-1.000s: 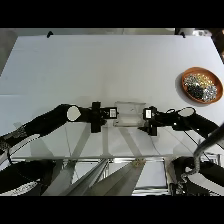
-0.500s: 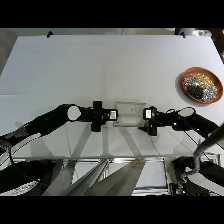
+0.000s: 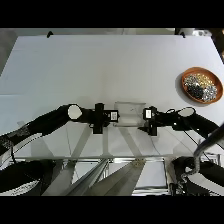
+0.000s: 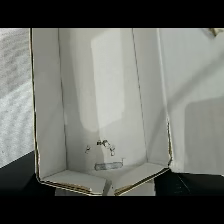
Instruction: Fold the box and place the chain.
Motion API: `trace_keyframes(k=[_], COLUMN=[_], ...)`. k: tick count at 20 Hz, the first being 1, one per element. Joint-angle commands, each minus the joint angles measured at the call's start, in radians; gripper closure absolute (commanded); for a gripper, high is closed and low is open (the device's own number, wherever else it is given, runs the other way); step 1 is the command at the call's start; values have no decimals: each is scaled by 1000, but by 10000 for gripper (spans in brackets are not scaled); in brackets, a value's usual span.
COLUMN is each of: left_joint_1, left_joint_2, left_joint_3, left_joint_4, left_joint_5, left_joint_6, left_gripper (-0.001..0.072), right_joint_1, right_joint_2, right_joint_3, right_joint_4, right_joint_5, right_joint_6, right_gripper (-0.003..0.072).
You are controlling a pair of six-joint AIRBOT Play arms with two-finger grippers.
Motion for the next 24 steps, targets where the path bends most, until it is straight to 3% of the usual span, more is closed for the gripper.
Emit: trace_keyframes(k=[1,4,13,24], left_joint_1=[-11,-24,-67,-106], left_joint_2=[-1,-1,-1,-51], left_joint_3=[1,1,1,1], left_joint_4=[-55,-71,-119,-161], left_joint_5=[26,94,89,175], left_joint_6=[45,47,73,73], left_gripper=[505,507,508,505], right_joint_1=[0,0,0,0], right_joint_2=[1,1,1,1], right_joint_3=[0,0,0,0], right_joint_4=[0,0,0,0], right_joint_5=[1,0,1,0], right_joint_6=[0,0,0,0], right_gripper=[111,111,111,111])
